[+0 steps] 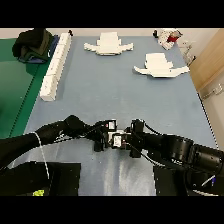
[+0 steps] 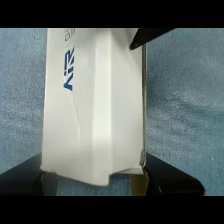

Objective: Fold the box.

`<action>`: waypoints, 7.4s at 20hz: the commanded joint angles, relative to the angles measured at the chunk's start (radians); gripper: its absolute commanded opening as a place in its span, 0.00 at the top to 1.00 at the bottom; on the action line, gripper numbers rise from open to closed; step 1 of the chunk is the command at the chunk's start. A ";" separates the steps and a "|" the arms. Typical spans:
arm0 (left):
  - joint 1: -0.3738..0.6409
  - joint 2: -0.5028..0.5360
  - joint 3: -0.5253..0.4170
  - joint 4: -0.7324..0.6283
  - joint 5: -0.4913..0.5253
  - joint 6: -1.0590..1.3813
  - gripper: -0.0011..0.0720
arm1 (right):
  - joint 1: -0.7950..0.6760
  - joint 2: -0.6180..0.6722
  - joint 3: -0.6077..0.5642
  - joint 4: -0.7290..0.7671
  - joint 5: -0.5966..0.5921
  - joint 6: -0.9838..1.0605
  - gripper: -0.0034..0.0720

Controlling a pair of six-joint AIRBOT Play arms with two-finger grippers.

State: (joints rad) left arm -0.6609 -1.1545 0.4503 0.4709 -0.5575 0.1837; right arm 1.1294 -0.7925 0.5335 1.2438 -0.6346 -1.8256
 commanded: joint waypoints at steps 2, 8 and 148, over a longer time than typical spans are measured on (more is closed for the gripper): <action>0.000 0.001 0.001 0.000 0.000 0.000 0.46 | 0.000 -0.006 0.001 -0.011 0.000 0.000 0.55; 0.000 0.001 0.001 0.000 0.000 0.000 0.46 | 0.000 -0.056 0.000 0.032 0.016 0.000 0.58; 1.243 0.121 0.023 0.464 -0.038 -0.624 0.46 | -1.042 -0.555 0.614 0.996 -0.443 -0.628 0.95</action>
State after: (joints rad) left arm 0.6079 -0.9943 0.4698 0.9474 -0.6170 -0.4736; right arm 0.0875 -1.3472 1.1469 2.2391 -1.0782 -2.4535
